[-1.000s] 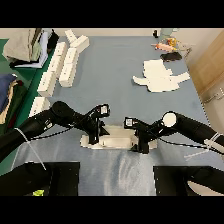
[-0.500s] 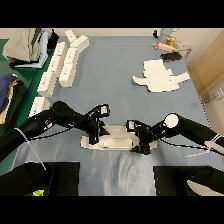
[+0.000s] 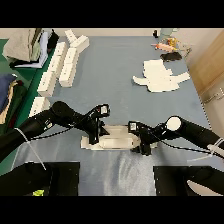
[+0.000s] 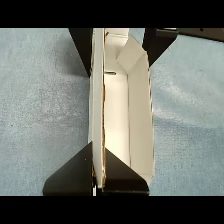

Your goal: Fold the box.

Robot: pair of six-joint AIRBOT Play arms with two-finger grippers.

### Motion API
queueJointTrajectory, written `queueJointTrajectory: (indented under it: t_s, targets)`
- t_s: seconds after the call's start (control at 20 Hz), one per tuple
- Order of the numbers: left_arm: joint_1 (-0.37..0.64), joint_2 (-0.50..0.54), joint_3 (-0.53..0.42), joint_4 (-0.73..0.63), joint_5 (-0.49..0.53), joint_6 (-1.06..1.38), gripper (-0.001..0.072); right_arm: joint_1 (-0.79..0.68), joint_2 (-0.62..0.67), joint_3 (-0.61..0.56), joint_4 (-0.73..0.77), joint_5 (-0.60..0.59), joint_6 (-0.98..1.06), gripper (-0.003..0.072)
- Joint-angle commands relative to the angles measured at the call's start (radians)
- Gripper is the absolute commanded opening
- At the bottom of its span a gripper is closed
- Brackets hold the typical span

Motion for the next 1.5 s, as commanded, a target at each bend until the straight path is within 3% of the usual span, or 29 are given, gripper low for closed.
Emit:
queueJointTrajectory:
  t_s: [0.0,0.1,0.5,0.8,0.9,1.45]
  targets:
    - [0.000,0.001,0.000,0.000,0.000,0.000,0.0018,0.000,0.042,-0.048,0.020,-0.068,-0.040,0.0697]
    - [0.000,0.001,0.000,0.000,0.000,0.000,0.0018,0.002,0.042,-0.051,0.032,-0.074,-0.052,0.0630]
    - [0.000,0.001,0.000,0.000,0.000,0.000,0.0018,0.002,0.042,-0.050,0.154,-0.095,-0.131,0.0644]
    - [0.000,0.001,0.000,0.000,0.000,0.000,0.0017,0.002,0.008,-0.050,0.157,-0.090,-0.130,0.0635]
    - [0.000,0.001,0.000,0.000,0.000,0.000,0.0018,0.002,0.003,-0.050,0.152,-0.088,-0.131,0.0500]
    - [0.000,0.001,0.000,0.000,0.000,0.000,0.0018,0.002,0.002,-0.065,0.102,-0.096,-0.133,0.0500]
